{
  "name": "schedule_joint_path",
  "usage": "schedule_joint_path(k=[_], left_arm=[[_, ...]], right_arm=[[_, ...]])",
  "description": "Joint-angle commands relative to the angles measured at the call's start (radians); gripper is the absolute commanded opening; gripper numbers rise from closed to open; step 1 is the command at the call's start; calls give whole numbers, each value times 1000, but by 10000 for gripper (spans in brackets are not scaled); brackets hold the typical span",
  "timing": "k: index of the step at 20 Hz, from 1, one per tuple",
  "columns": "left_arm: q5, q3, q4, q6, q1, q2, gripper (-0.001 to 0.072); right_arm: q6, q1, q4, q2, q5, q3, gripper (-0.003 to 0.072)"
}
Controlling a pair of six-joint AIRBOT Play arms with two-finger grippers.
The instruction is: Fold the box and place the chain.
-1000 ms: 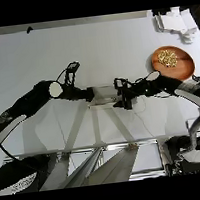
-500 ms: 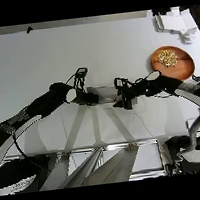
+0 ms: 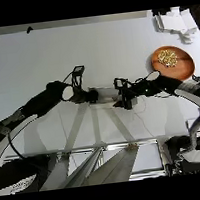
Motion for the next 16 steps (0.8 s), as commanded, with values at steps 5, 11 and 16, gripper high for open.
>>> schedule_joint_path(k=[5, 11, 16], left_arm=[[-231, 0, -127, 621, 222, 139, 561], [-412, 0, -527, 1708, 476, 53, 582], [-466, 0, -675, 2184, 492, -61, 702]], right_arm=[[2, 0, 1, 0, 5, 0, 434], [2, 0, 1, 0, 5, 0, 434], [2, 0, 1, 0, 5, 0, 434]])
